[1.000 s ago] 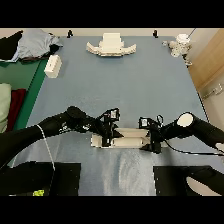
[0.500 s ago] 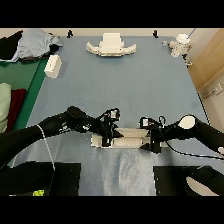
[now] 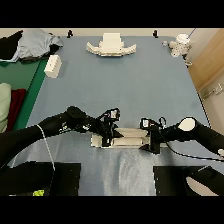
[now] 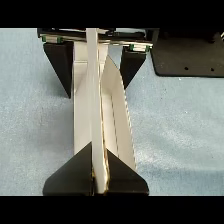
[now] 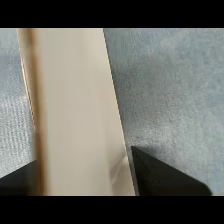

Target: Fold the box.

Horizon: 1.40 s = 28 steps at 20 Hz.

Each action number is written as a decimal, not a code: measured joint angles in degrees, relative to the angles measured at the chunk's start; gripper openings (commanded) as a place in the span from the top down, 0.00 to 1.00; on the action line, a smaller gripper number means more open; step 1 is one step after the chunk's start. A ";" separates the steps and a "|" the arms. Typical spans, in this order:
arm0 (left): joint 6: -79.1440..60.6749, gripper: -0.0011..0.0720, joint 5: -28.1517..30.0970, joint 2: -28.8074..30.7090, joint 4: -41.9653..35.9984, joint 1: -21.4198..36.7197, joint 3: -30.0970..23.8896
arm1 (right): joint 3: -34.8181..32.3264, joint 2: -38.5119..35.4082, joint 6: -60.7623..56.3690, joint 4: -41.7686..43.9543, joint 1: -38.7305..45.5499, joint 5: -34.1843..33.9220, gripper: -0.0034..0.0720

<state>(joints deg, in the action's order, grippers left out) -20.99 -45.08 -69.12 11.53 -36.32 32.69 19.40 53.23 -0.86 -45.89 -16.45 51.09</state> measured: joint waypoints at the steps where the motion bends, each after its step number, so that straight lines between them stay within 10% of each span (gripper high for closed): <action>1: 0.00 0.97 0.02 0.00 0.00 0.00 0.00 | -0.04 -0.02 -0.02 -0.02 -0.15 -0.09 0.05; 28: 0.00 0.96 0.63 0.00 -0.94 0.00 0.07 | -0.09 -0.13 -5.14 -4.33 -3.96 -3.98 0.24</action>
